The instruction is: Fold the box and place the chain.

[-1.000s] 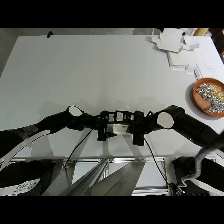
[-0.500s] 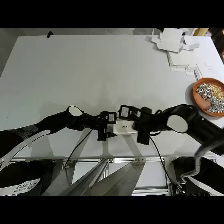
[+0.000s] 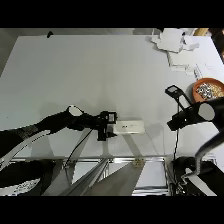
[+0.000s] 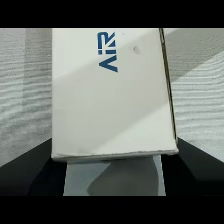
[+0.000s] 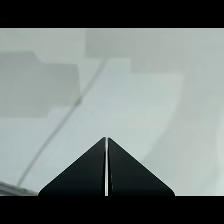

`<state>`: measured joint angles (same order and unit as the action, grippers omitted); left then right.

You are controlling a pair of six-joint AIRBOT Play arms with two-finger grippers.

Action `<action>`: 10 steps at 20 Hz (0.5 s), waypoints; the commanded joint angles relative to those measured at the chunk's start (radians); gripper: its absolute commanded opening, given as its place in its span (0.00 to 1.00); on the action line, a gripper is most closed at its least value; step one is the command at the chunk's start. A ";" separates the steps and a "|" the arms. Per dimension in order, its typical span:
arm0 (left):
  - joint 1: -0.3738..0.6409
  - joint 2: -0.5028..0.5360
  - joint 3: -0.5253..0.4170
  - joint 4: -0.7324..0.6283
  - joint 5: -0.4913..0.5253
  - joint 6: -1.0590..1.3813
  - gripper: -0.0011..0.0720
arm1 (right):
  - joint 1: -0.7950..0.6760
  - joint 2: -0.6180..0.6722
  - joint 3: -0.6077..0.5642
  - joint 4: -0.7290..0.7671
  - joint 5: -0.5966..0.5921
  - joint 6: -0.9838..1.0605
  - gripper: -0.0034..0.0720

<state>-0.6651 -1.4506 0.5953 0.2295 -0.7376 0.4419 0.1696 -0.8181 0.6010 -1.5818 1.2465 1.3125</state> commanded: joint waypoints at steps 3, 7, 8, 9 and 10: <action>-0.002 0.003 0.000 -0.057 0.016 0.002 0.22 | -0.122 0.003 -0.023 -0.010 0.026 0.060 0.07; 0.005 0.037 0.000 -0.024 0.031 0.002 0.22 | -0.122 0.003 -0.023 -0.011 0.026 0.060 0.07; 0.010 0.066 0.000 0.010 0.030 -0.004 0.22 | -0.122 0.003 -0.023 -0.010 0.026 0.060 0.07; 0.021 0.108 0.000 0.043 0.030 -0.051 0.22 | -0.122 0.003 -0.023 -0.011 0.026 0.060 0.07; 0.039 0.156 0.000 0.061 0.032 -0.118 0.22 | -0.122 0.003 -0.023 -0.011 0.026 0.060 0.07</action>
<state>-0.6498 -1.3754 0.5945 0.2298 -0.7116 0.4171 0.0525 -0.8154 0.5789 -1.5906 1.2697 1.3689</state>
